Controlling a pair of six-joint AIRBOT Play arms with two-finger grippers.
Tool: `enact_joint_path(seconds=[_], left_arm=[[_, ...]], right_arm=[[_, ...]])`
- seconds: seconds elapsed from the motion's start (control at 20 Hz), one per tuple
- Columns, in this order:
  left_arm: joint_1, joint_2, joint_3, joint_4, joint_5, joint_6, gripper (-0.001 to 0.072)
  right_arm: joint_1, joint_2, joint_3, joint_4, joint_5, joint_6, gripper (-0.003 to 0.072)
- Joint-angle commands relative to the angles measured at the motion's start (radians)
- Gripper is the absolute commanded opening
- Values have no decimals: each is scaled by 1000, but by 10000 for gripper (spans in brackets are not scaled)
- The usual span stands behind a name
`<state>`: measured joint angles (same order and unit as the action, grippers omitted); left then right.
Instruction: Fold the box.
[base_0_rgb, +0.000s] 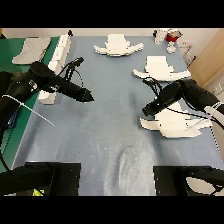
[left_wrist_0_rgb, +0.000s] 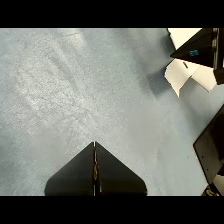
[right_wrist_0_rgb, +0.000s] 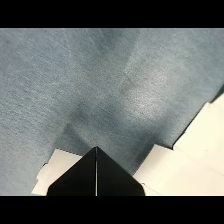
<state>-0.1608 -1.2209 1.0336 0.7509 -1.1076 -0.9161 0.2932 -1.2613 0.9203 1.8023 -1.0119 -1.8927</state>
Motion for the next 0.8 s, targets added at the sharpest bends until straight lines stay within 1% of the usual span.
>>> enact_joint_path(seconds=[0.0,0.6,0.65,0.75], left_arm=[[0,-1,1,0,0,0,13],[0,0,1,0,0,0,12],[0,0,1,0,0,0,13],[0,0,1,-3,1,0,13]], right_arm=[[0,-1,1,0,0,0,4],[0,-1,1,8,0,0,4],[0,-1,1,27,0,1,5],[0,-1,1,140,0,1,4]])
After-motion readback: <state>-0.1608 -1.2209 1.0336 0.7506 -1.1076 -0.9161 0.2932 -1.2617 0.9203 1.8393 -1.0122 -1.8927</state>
